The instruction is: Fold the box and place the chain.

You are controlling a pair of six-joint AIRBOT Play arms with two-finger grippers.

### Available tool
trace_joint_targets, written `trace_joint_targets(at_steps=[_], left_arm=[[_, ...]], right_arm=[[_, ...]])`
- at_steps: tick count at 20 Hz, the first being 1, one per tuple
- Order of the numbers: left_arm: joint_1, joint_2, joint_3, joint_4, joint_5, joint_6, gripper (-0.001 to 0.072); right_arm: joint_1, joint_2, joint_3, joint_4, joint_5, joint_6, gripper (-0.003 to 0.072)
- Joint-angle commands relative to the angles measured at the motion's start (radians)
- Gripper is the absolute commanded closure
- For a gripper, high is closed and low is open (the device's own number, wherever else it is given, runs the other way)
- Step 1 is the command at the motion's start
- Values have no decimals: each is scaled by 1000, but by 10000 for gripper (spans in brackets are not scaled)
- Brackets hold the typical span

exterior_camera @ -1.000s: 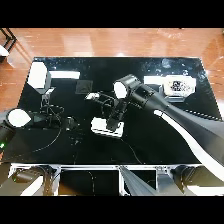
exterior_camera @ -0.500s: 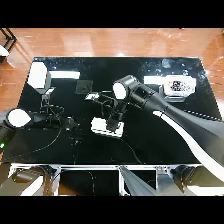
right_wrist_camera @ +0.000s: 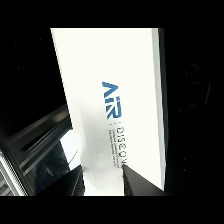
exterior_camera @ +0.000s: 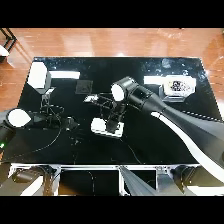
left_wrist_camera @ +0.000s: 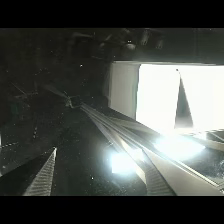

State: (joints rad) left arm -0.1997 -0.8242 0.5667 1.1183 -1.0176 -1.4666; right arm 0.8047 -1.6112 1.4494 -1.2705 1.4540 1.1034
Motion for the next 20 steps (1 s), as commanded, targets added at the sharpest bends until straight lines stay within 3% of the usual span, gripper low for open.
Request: trace_joint_targets(at_steps=[1,7,12,15,16,17,20], left_arm=[[1,1,0,0,0,0,76],[1,1,0,0,0,0,76],[1,1,0,0,-1,1,76],[1,1,0,-1,-1,1,76],[1,1,0,-1,-1,1,76],[1,1,0,0,0,1,76],[1,1,0,-1,1,1,76]], right_arm=[[12,-8,-1,-1,-3,0,422],[6,9,-5,-2,25,21,422],[-106,163,-26,28,126,127,422],[-230,343,-213,93,87,187,443],[-270,407,-311,132,40,216,515],[-309,473,-424,188,-35,266,642],[-348,566,-702,550,-366,319,666]])
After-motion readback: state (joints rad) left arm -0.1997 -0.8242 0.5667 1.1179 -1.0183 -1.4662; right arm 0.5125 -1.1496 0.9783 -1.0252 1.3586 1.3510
